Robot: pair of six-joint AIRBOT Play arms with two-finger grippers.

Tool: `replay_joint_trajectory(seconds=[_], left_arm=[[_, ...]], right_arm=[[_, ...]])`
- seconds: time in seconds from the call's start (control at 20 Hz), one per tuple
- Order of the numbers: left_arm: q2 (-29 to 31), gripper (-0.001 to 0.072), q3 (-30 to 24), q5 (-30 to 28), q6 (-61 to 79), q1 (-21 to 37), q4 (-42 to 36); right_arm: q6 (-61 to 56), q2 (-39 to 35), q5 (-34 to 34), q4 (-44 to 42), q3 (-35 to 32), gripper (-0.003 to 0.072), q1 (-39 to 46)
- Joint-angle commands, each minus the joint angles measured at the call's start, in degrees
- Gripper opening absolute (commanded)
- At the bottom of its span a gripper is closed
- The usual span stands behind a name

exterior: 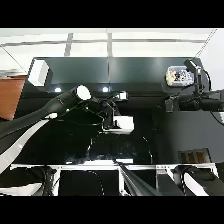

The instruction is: Fold the box and place the chain.

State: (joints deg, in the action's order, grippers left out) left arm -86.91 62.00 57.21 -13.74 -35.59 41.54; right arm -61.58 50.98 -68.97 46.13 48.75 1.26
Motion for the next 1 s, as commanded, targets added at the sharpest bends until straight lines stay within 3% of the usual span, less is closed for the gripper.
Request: replay_joint_trajectory(seconds=[0.0,0.8,0.95], left_arm=[[0.0,0.0714,0.1,0.3,0.0,-0.7,1.8],[-0.1,0.0714,0.1,-0.2,-3.3,-3.8,8.2],[-1.1,0.0713,0.1,-2.6,-4.5,-4.8,9.5]], right_arm=[[-0.1,0.0,0.0,0.0,0.0,0.0015,0.0],[-0.2,0.0,0.0,0.0,0.0,0.0015,0.0],[-0.2,0.0,0.0,0.0,0.0,0.0015,0.0]])
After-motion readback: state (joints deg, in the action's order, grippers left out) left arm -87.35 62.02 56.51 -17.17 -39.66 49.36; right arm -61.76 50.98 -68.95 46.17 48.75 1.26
